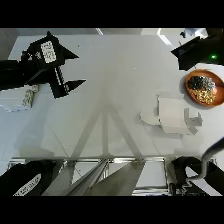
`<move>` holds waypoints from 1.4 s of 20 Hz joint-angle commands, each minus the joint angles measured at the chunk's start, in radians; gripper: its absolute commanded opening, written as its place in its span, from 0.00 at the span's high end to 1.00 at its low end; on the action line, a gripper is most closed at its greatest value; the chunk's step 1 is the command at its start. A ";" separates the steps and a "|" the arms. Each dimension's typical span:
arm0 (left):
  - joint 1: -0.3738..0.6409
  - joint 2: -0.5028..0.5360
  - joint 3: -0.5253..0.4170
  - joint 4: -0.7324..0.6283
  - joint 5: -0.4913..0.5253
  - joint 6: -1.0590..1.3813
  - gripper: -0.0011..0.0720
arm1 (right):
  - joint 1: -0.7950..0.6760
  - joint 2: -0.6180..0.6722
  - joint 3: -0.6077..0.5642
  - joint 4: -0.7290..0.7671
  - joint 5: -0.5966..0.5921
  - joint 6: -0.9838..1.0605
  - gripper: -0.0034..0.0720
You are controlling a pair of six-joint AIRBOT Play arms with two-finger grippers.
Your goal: Fold the box and place the chain.
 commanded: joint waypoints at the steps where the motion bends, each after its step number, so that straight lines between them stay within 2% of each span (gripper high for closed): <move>1: 0.001 0.001 0.000 0.000 0.000 0.000 0.03 | 0.000 0.001 0.001 0.000 0.000 0.000 0.94; 12: 0.001 0.001 0.000 0.000 0.000 0.000 0.03 | 0.000 0.001 0.001 0.000 0.000 0.000 0.94; 16: 0.001 0.001 0.000 0.000 0.000 0.000 0.03 | 0.000 0.000 0.001 0.014 -0.086 0.008 0.94; 19: 0.001 0.001 0.000 0.000 0.000 0.000 0.03 | 0.001 -0.002 0.001 0.068 -0.105 0.030 0.94; 24: 0.001 0.001 0.000 0.000 0.000 0.000 0.03 | 0.000 -0.008 0.000 0.060 0.016 0.033 0.93; 28: 0.001 0.001 0.000 0.000 0.000 0.000 0.03 | 0.000 -0.060 -0.002 -0.048 0.159 0.031 0.93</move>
